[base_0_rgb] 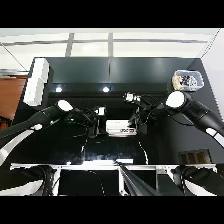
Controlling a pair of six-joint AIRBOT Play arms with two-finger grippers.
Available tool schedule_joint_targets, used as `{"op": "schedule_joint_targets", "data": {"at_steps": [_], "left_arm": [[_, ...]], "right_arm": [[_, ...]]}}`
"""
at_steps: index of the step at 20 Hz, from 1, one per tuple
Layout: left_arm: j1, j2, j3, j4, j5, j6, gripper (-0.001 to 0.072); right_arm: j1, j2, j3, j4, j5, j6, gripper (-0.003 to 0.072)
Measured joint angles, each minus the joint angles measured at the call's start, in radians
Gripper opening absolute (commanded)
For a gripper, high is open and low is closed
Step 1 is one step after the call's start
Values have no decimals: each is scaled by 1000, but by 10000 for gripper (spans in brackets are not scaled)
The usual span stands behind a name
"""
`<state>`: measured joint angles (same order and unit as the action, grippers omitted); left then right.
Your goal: Fold the box and place the chain.
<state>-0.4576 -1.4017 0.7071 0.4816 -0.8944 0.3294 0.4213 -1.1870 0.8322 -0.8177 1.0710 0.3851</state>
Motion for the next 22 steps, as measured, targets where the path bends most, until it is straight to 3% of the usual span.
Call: {"op": "schedule_joint_targets", "data": {"at_steps": [13,14,22], "left_arm": [[-1,0,0,0,-2,0,494],[-1,0,0,0,-2,0,494],[-1,0,0,0,1,0,494]], "right_arm": [[0,0,-10,-1,27,2,224],[0,0,-10,-1,27,3,323],[0,0,-11,-4,28,5,320]]}}
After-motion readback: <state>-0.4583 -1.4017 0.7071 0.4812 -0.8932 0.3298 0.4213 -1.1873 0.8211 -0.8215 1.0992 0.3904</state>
